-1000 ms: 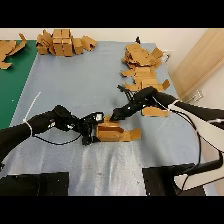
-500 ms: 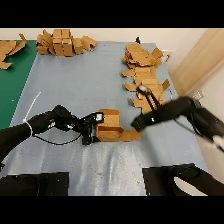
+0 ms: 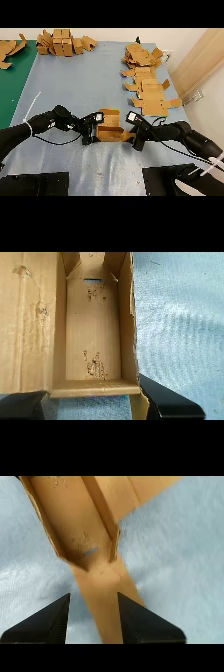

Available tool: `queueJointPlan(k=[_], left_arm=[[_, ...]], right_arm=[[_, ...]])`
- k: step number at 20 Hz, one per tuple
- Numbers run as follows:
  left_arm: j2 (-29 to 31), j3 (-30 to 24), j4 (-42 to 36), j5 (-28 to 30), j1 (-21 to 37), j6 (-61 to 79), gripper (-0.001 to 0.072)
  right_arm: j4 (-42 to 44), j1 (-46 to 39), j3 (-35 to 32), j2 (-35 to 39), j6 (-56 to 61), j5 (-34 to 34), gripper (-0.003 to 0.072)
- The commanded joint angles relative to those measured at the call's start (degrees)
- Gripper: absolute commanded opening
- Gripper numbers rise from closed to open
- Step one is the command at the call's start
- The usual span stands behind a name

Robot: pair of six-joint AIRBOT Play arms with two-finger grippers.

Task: Fold the box.

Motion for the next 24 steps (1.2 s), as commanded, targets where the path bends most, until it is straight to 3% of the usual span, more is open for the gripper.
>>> queueJointPlan(k=[1,5,9,11,12,14,15,22,24], left_arm=[[0.0,0.0,0.0,0.0,0.0,0.0,0.0475],[0.0,0.0,0.0,0.0,0.0,0.0,0.0475],[0.0,0.0,0.0,0.0,0.0,0.0,0.0475],[0.0,0.0,0.0,0.0,0.0,0.0,0.0475],[0.0,0.0,0.0,0.0,0.0,0.0,0.0475],[0.0,0.0,0.0,0.0,0.0,0.0,0.0475],[0.0,0.0,0.0,0.0,0.0,0.0,0.0475],[0.0,0.0,0.0,0.0,0.0,0.0,0.0475],[0.0,0.0,0.0,0.0,0.0,0.0,0.0475]], right_arm=[[0.5,4.0,0.7,-6.3,-7.2,10.1,0.0445],[0.3,5.6,2.8,-11.3,-7.4,14.0,0.0445],[-1.0,5.5,4.1,-11.8,-7.4,13.3,0.0423],[-0.7,5.6,4.6,-11.7,-7.4,10.4,0.0188],[0.1,5.6,4.8,-11.7,-7.4,9.0,0.014],[3.0,5.6,4.9,-11.7,-7.4,7.0,0.0124],[3.8,5.6,4.9,-11.7,-7.4,6.5,0.0056],[5.1,5.6,4.9,-11.7,-7.7,7.6,0.0068],[2.1,5.6,4.9,-11.7,-7.6,7.8,0.031]])
